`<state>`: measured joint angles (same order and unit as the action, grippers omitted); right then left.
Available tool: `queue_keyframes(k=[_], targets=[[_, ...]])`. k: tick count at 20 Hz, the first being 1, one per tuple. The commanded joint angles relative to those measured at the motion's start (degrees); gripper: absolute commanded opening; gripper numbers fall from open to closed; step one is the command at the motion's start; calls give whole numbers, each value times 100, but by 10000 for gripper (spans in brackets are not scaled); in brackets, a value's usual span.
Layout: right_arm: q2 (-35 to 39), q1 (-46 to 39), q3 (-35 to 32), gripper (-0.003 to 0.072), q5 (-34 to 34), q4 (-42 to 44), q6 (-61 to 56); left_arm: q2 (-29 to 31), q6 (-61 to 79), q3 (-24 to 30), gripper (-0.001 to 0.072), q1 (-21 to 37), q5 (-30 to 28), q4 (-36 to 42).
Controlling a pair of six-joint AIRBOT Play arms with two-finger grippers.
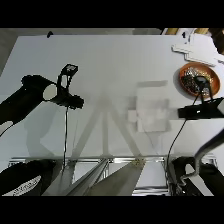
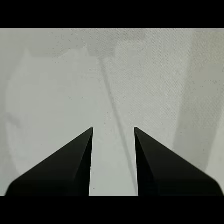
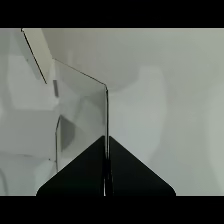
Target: Fold the box and place the chain.
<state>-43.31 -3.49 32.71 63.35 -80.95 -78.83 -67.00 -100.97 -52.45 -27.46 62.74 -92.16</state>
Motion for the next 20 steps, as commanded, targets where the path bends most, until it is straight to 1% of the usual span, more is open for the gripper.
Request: queue_keyframes(k=[1,3,6,7,8,9,10,12,14,15,16,17,18,20], targets=[[435,579,-678,17,-636,632,136,4,0,0,293,4,-35,0],[437,780,-728,17,-616,619,155,4,0,0,293,4,-127,0],[437,960,-728,17,-667,625,247,0,52,0,283,4,-761,2],[437,962,-728,17,-678,645,247,-17,46,0,226,4,-979,55],[437,962,-728,17,-688,643,247,-81,116,0,138,7,-1204,302],[437,962,-728,17,-693,643,247,-190,514,0,190,7,-1403,778],[437,962,-728,17,-704,645,247,-374,1311,0,341,7,-1574,1628],[437,962,-728,17,-697,645,247,-824,3445,-2,447,9,-1827,3792],[437,962,-728,17,-684,645,247,-1241,5574,-9,479,101,-1759,6170],[437,962,-728,18,-684,645,247,-1449,6465,-44,501,199,-1443,7235],[437,962,-728,18,-682,643,247,-1646,7027,-133,504,278,-994,7766],[437,962,-728,18,-684,645,247,-1838,7226,-271,504,315,-632,7862],[437,962,-728,18,-682,645,247,-2035,7226,-428,514,319,-402,7733],[437,962,-728,18,-678,645,245,-2361,7228,-601,524,295,-289,7604]])
